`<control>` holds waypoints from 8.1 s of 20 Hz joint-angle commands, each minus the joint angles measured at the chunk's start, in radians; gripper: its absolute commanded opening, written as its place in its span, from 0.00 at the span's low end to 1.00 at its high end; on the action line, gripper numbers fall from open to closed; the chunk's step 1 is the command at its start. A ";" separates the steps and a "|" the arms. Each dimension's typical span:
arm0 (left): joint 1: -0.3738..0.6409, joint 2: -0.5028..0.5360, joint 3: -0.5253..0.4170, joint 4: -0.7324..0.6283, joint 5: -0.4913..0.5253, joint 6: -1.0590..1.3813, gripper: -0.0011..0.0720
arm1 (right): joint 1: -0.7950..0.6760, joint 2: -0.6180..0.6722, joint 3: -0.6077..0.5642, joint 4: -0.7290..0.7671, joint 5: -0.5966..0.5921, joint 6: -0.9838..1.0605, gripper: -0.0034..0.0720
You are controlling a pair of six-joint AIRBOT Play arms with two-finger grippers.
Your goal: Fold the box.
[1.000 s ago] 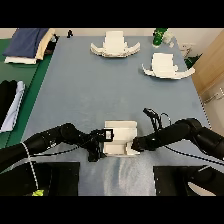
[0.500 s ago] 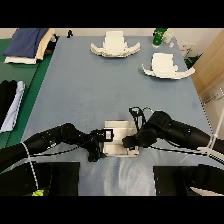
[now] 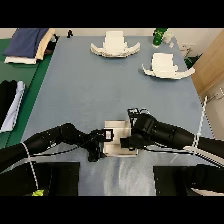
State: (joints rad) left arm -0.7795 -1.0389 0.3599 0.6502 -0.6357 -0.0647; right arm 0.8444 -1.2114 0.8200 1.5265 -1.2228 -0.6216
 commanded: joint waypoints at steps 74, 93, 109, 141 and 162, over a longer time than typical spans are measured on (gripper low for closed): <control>0.000 0.000 0.000 0.000 0.000 0.000 0.65 | -0.036 0.413 -0.266 0.546 0.563 -1.499 0.05; 0.000 0.000 0.000 0.000 0.000 0.000 0.65 | 0.084 0.317 -0.266 0.171 0.565 -1.736 0.67; 0.000 0.000 0.000 0.000 0.000 0.000 0.65 | 0.085 0.388 -0.264 0.134 0.618 -1.746 0.67; 0.000 0.000 0.000 0.000 0.000 0.000 0.65 | 0.085 0.350 -0.265 0.219 0.596 -1.744 0.27; 0.000 0.000 0.000 0.000 0.000 0.000 0.65 | 0.084 0.570 -0.482 0.375 0.955 -1.233 0.05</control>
State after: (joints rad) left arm -0.7795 -1.0389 0.3599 0.6506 -0.6361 -0.0643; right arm 0.9287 -0.6933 0.4393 1.8095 -0.4847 -2.0315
